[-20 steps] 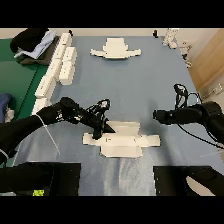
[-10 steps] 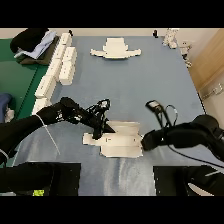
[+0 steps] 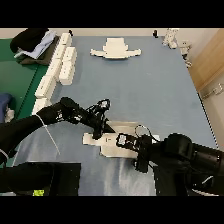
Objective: Fold the box.
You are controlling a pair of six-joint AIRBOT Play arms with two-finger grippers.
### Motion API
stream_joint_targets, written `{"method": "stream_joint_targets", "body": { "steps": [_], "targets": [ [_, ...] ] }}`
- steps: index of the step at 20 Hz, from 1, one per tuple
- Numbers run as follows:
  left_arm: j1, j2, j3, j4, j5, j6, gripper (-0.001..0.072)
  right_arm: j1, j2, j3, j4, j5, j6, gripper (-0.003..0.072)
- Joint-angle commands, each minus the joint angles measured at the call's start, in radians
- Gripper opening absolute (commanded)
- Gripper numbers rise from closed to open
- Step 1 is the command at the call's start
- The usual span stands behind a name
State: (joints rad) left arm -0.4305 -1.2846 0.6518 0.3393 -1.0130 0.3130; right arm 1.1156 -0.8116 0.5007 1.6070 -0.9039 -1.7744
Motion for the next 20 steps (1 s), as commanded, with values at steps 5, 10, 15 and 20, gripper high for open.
{"method": "stream_joint_targets", "body": {
  "steps": [5, 10, 15, 20],
  "targets": [
    [0.000, 0.000, 0.000, 0.000, 0.000, 0.000, 0.0014, 0.027, -0.120, -0.001, -0.093, 0.100, 0.007, 0.0563],
    [0.000, 0.000, 0.000, -0.001, 0.000, 0.000, 0.0013, 0.027, -0.117, 0.001, -0.198, 0.103, 0.100, 0.0514],
    [0.000, 0.000, 0.000, -0.002, 0.000, 0.000, 0.0013, 0.027, -0.056, 0.023, -0.176, 0.101, 0.123, 0.0514],
    [0.000, 0.000, 0.000, -0.002, 0.000, 0.000, 0.0013, 0.027, -0.028, 0.039, -0.295, 0.079, 0.346, 0.0516]
  ]
}}
